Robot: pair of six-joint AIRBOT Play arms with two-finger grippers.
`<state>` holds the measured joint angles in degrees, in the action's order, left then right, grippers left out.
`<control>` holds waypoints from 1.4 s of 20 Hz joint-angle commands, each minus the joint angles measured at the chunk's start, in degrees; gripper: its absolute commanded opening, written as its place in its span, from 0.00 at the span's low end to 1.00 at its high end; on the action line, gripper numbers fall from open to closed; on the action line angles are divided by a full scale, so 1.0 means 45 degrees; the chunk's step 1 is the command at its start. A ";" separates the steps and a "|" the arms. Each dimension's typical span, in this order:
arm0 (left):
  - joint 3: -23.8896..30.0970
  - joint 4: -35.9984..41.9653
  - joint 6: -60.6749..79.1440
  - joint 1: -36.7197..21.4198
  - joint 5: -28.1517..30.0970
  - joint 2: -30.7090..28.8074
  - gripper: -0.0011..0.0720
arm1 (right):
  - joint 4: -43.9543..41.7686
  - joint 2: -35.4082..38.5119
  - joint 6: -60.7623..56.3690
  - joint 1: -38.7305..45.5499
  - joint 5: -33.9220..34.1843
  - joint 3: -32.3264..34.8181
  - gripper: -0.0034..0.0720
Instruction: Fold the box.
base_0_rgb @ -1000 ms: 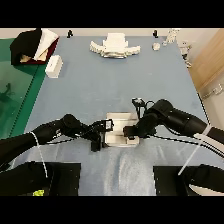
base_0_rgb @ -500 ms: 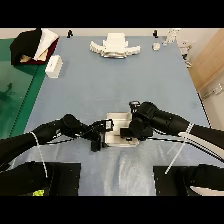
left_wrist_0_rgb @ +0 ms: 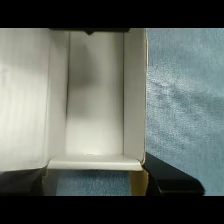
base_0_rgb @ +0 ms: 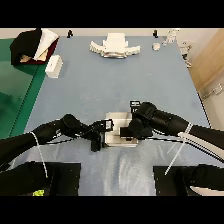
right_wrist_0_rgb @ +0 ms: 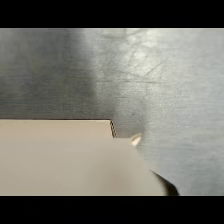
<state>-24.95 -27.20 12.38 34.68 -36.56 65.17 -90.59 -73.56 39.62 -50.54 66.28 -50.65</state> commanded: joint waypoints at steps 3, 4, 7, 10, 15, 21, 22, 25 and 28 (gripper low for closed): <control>-0.0010 0.0000 0.0005 -0.0005 0.0005 -0.0005 0.65 | 0.0044 0.0019 -0.0024 0.0024 0.0685 0.0000 0.50; -0.0010 0.0000 0.0005 -0.0005 0.0005 0.0000 0.65 | 0.0083 0.0019 -0.0024 0.0024 0.0782 0.0005 0.50; -0.0010 0.0000 0.0000 -0.0005 0.0005 -0.0005 0.65 | 0.0087 0.0019 -0.0029 0.0029 0.0826 0.0005 0.50; -0.0010 0.0000 0.0000 -0.0005 0.0005 -0.0005 0.65 | 0.0073 0.0019 -0.0136 0.0029 0.1049 0.0005 0.50; -0.0010 0.0000 0.0005 -0.0005 0.0005 0.0000 0.65 | 0.0083 0.0015 -0.0170 0.0024 0.0996 0.0005 0.05; -0.0010 0.0000 0.0005 -0.0005 0.0010 -0.0005 0.65 | 0.0078 0.0257 -0.0107 0.0034 0.1093 -0.0107 0.71; -0.0010 0.0000 0.0000 -0.0005 0.0005 0.0000 0.65 | 0.0078 0.0495 -0.0112 0.0068 0.1282 -0.0277 0.71; -0.0010 0.0000 0.0000 -0.0005 0.0010 -0.0005 0.65 | 0.0369 0.1627 -0.0112 0.0257 0.2545 -0.1151 0.71; -0.0010 0.0000 0.0005 -0.0005 0.0005 0.0000 0.65 | 0.1773 0.2914 -0.0112 0.0928 0.4080 -0.1433 0.21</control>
<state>-24.95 -27.18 12.38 34.68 -36.53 65.17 -87.66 -65.01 39.05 -48.51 78.06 -55.57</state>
